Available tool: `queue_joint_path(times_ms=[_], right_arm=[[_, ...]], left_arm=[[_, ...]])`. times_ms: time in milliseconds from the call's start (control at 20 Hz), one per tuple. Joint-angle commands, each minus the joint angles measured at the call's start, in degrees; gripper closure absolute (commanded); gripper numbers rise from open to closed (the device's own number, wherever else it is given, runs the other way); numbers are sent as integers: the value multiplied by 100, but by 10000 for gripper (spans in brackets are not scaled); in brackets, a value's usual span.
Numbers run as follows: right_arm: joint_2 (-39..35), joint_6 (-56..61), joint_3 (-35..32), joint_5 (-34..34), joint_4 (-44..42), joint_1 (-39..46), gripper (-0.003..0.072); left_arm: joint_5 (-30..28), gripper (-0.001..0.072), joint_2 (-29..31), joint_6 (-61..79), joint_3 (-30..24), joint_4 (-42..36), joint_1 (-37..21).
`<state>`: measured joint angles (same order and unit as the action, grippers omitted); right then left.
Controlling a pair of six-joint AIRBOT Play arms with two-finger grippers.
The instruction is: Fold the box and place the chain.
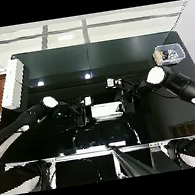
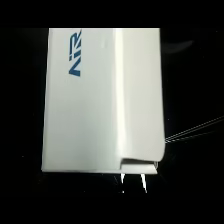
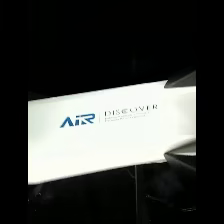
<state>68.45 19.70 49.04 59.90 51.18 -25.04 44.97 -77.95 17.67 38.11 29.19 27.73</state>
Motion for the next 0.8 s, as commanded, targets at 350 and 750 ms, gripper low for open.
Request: queue_joint_path(times_ms=[350,750], right_arm=[[4,-4,-44,26,11,-9,431],[4,-7,-44,131,55,-9,353]], left_arm=[[4,318,-2,7,4,11,2],[2,318,-2,7,4,11,2]])
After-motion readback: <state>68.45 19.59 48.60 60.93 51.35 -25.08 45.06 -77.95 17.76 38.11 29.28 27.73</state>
